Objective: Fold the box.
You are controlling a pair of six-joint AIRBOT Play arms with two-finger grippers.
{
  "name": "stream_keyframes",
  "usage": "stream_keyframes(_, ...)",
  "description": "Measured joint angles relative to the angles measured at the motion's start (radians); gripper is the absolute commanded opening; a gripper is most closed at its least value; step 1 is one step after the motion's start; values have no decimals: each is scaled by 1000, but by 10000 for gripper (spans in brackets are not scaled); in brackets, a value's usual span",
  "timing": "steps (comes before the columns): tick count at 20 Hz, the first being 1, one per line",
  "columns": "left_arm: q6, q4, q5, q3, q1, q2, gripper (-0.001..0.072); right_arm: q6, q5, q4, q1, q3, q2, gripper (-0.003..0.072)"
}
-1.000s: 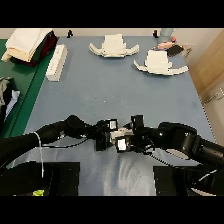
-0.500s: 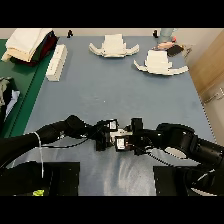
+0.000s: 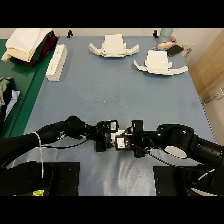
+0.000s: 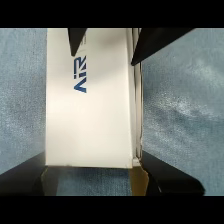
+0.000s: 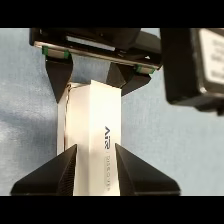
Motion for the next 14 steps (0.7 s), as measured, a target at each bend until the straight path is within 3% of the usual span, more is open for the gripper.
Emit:
stream_keyframes(2, 0, 0, 3, 0, 0, 0, 458, 0, 2, 23, 0, 0, 10, 431)
stream_keyframes(5, -1, 0, 4, 0, 0, 0, 458, 14, 4, 42, 0, 0, 50, 437)
stream_keyframes(6, -1, 0, 5, 0, 0, 0, 458, 38, 6, 45, 0, 0, 67, 315)
stream_keyframes(7, -1, 0, 4, 0, 0, 0, 458, 81, 10, 48, 0, 0, 85, 7)
stream_keyframes(11, -1, -1, 6, 0, 0, 0, 458, 350, 5, 54, -12, -23, 122, 2)
stream_keyframes(14, -2, 0, 6, 0, 0, 0, 458, 534, -98, 87, -14, -84, 138, 1)
